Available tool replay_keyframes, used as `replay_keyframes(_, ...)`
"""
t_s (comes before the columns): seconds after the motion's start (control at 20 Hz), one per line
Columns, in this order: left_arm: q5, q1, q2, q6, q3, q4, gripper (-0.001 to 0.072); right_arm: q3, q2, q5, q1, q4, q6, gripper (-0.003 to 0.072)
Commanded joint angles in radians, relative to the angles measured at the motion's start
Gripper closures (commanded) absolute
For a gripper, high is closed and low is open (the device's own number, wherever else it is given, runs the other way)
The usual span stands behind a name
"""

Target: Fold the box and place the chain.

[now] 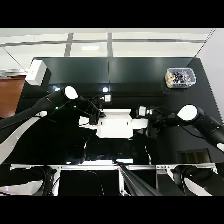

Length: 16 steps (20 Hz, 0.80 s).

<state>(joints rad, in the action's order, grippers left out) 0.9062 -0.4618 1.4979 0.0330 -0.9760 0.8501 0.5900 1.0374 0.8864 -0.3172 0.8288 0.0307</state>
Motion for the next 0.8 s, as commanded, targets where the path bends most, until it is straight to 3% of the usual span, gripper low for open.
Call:
replay_keyframes(0.0,-0.004,0.001,0.001,-0.003,0.000,0.004,0.0680,-0.009,0.046,-0.035,-0.083,-0.013,-0.031,-0.0012)
replay_keyframes(0.55,0.010,0.001,0.001,-0.003,0.000,0.004,0.0680,-0.011,0.138,-0.122,-0.216,-0.079,-0.043,-0.0013)
replay_keyframes(0.75,0.022,0.001,0.001,-0.003,0.000,0.004,0.0680,-0.010,0.119,-0.155,-0.211,-0.106,-0.031,-0.0012)
